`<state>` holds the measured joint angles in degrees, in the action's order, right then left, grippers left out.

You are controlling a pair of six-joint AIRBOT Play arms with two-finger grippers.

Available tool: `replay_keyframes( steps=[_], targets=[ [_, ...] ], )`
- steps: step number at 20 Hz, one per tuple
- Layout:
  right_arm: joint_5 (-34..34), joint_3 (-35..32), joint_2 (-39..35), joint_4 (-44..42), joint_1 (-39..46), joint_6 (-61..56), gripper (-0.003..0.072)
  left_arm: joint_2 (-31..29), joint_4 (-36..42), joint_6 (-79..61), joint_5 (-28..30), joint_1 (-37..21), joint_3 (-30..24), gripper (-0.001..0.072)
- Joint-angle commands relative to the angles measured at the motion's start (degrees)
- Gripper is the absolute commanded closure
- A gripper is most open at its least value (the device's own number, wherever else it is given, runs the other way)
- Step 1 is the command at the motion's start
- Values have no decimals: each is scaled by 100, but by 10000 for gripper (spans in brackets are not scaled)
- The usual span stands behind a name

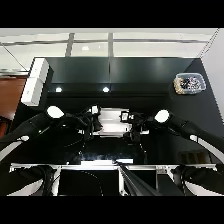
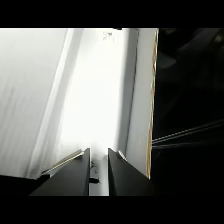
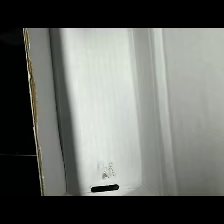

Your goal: Fold the box and place the chain.

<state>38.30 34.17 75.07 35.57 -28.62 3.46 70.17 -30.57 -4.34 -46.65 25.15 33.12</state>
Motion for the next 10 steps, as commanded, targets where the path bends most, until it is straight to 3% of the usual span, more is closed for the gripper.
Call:
replay_keyframes(
  steps=[1, 2, 3, 4, 5, 6, 7, 9, 10],
  targets=[
    [0, -2, 4, -2, -7, -2, 553, 94, 127, 28, 15, 13, -2, 541],
    [0, -2, 4, -2, -7, -2, 553, 94, 127, 31, 22, 17, -2, 396],
    [0, -2, 4, -2, -7, -2, 553, 92, 127, 55, 24, 17, 0, 333],
    [0, -2, 4, -2, -7, -2, 553, 92, 118, 120, 13, 13, 0, 496],
    [0, -2, 4, -2, -7, -2, 553, 92, 103, 125, 11, 13, 0, 594],
    [0, -2, 4, -2, -7, -2, 552, 92, 118, 168, 11, 22, 0, 475],
    [0, -2, 4, -2, -7, -2, 553, 90, 118, 175, 9, 22, 0, 445],
    [0, -2, 2, -2, -7, -2, 553, -15, -160, 197, -7, -55, 39, 662],
    [0, -2, 4, -2, -7, -2, 553, -149, -446, 487, -17, -170, 114, 678]
  ],
)
